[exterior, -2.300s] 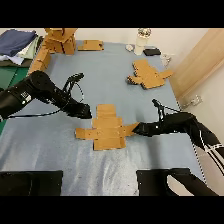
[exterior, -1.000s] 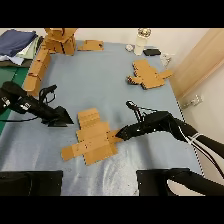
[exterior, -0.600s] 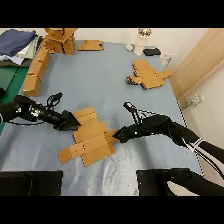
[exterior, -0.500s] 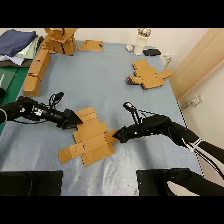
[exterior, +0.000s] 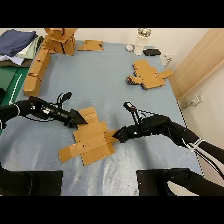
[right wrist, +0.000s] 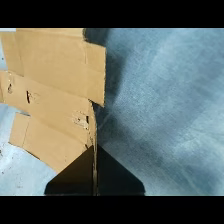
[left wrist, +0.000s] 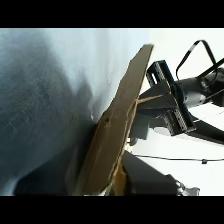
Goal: Fold the box.
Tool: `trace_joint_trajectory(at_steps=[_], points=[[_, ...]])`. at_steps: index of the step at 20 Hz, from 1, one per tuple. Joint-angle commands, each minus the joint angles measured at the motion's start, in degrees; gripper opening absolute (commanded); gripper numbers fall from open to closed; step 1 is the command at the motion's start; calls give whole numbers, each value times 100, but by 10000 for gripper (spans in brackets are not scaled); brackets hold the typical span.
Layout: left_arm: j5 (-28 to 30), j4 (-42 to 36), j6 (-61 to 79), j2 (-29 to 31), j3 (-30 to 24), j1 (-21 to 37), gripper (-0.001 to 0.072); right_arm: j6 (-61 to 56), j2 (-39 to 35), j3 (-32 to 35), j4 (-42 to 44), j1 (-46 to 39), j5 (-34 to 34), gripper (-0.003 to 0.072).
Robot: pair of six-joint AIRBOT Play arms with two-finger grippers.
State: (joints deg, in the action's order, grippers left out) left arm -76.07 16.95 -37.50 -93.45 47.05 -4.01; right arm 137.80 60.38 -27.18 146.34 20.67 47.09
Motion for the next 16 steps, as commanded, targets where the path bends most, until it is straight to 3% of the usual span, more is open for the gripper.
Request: trace_joint_trajectory(at_steps=[1,5,7,8,9,10,12,15,16], points=[[-103,146,173,-50,37,-28,129,-37,-4,0,0,4,-37,1],[-42,85,337,-55,37,-28,112,-42,-4,0,-2,4,-39,2],[-48,74,520,-55,37,-28,14,-42,-4,0,-2,4,-39,6],[-68,33,702,-55,37,-31,12,-42,-4,0,-4,4,-76,127],[-107,-76,885,-55,37,-31,12,-42,-7,-13,-66,2,-173,337],[-175,-225,1029,-48,44,-31,12,-46,-9,-92,-269,-4,-273,431],[-354,-321,1360,76,144,-127,11,-706,-9,-533,-1182,-240,-487,431],[439,-260,1904,765,155,-662,11,-1840,-9,-1606,-2293,-831,-177,424],[839,-203,2142,1021,151,-918,11,-1967,-9,-1952,-2358,-984,131,314]])
